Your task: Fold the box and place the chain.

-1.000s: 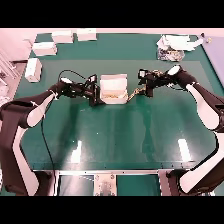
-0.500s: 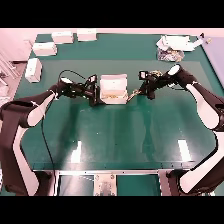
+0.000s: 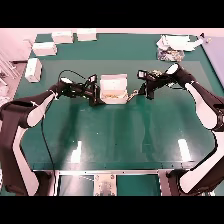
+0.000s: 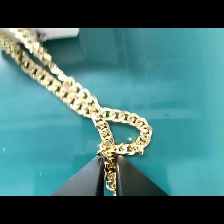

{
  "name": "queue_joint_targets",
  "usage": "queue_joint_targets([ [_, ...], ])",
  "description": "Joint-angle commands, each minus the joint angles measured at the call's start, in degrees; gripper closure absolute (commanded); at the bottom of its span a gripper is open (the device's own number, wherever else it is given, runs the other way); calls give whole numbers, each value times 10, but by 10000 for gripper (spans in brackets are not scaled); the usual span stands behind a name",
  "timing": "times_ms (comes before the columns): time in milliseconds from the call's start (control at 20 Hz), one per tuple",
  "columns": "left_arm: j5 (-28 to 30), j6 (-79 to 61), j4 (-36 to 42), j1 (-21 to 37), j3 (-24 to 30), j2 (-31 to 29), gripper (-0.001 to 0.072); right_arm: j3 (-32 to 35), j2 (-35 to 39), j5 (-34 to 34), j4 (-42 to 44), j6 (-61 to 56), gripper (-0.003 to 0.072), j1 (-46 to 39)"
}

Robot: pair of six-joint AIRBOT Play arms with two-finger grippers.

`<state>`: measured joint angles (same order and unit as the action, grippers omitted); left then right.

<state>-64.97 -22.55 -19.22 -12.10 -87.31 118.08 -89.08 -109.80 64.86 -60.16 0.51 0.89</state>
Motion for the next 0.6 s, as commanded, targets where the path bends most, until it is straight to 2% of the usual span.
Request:
queue_joint_targets([
  [0,0,0,0,1,0,0,263,-8,33,-3,71,-12,679,1],
  [350,0,0,0,1,0,0,263,-7,94,-2,92,-35,680,1],
  [550,0,0,0,1,0,0,262,-7,113,26,99,-51,680,1],
])
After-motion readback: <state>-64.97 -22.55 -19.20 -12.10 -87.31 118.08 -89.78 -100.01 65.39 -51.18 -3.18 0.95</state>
